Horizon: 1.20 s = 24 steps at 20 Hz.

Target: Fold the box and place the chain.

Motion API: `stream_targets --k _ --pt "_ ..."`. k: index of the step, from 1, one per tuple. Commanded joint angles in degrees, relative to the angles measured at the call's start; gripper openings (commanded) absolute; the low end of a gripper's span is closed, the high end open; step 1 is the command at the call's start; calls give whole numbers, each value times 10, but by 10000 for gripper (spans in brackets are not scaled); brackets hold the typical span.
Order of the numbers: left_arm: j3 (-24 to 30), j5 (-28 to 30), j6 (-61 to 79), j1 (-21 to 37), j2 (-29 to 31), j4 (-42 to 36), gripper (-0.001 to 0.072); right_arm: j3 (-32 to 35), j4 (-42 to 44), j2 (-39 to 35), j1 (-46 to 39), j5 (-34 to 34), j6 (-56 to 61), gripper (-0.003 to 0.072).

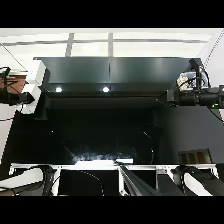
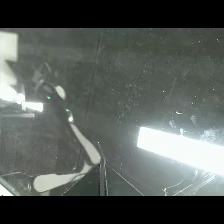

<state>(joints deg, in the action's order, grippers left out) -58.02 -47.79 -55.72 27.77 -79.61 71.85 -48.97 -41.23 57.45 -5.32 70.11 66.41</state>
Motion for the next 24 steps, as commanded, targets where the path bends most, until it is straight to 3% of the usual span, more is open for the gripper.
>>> stream_targets --k 1,5,9,10,11,12,16,21,22,23,24 --pt "-50 37 2 11 -59 -3 316 0 0 0 0 -3 2 44" --pt "-89 55 2 -7 -94 -3 316 0 0 0 0 -9 7 44" --pt "-94 61 2 -31 -111 -3 316 0 0 0 0 -25 7 44" --pt "-94 68 2 -33 -114 -3 358 0 0 0 0 -24 7 43" --pt "-94 79 -2 -34 -115 -3 653 0 0 0 0 -22 7 43" --pt "-95 89 -13 -34 -114 -3 713 -1 0 0 0 -21 7 44" --pt "-146 39 -18 -34 -90 42 714 -1 2 0 0 -11 7 43" --pt "-286 -79 -63 -55 -16 2 712 -7 -1 0 -3 -17 -11 44" --pt "-309 -103 -64 -66 1 -16 665 -18 -15 -1 -7 -17 -9 44" --pt "-330 -133 -68 -80 19 -39 372 -33 -40 -6 -9 -16 -1 44" --pt "-341 -163 -71 -95 40 -59 24 -47 -81 -19 -9 -18 13 43"
